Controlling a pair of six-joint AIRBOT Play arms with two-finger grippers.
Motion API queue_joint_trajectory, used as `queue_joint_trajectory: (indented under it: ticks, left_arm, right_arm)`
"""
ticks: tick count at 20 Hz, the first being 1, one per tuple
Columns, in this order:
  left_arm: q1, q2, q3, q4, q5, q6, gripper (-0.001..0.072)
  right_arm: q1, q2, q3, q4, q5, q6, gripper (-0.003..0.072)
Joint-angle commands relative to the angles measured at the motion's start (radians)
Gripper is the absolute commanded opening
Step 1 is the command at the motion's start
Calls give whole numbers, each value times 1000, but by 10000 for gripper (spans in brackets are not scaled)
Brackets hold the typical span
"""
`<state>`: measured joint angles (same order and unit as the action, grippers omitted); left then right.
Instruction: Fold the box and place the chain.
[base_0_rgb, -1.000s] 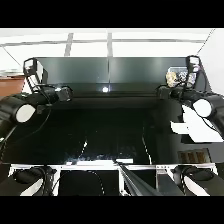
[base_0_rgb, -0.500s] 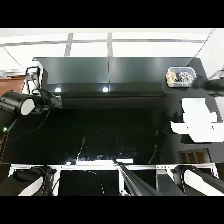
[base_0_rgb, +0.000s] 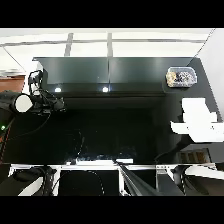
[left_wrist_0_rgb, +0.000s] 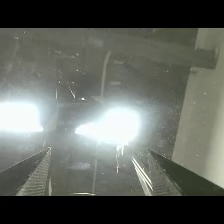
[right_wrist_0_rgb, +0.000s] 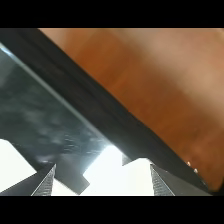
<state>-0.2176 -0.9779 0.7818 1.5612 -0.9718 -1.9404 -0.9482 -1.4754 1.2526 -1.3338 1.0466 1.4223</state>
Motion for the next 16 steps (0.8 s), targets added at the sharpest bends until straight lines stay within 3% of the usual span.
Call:
queue_joint_trajectory:
  ticks: [1,3,7,10,11,12,16]
  left_arm:
    - [1,0,1,-43,-5,4,709]
    - [2,0,1,-60,-5,4,709]
    - [2,0,1,-83,-5,2,709]
    - [2,0,1,-87,-6,2,709]
    - [2,0,1,-87,-6,1,709]
    - [2,0,1,-87,-7,0,709]
    - [2,0,1,-86,-10,1,709]
  right_arm:
    - [-104,-116,84,43,117,-192,706]
    - [-117,-187,164,44,214,-307,706]
    - [-154,-229,168,226,301,-560,705]
    - [-157,-232,160,205,336,-589,704]
    - [-157,-231,151,192,341,-589,686]
    - [-157,-231,143,190,352,-590,556]
    - [-151,-226,134,145,388,-581,538]
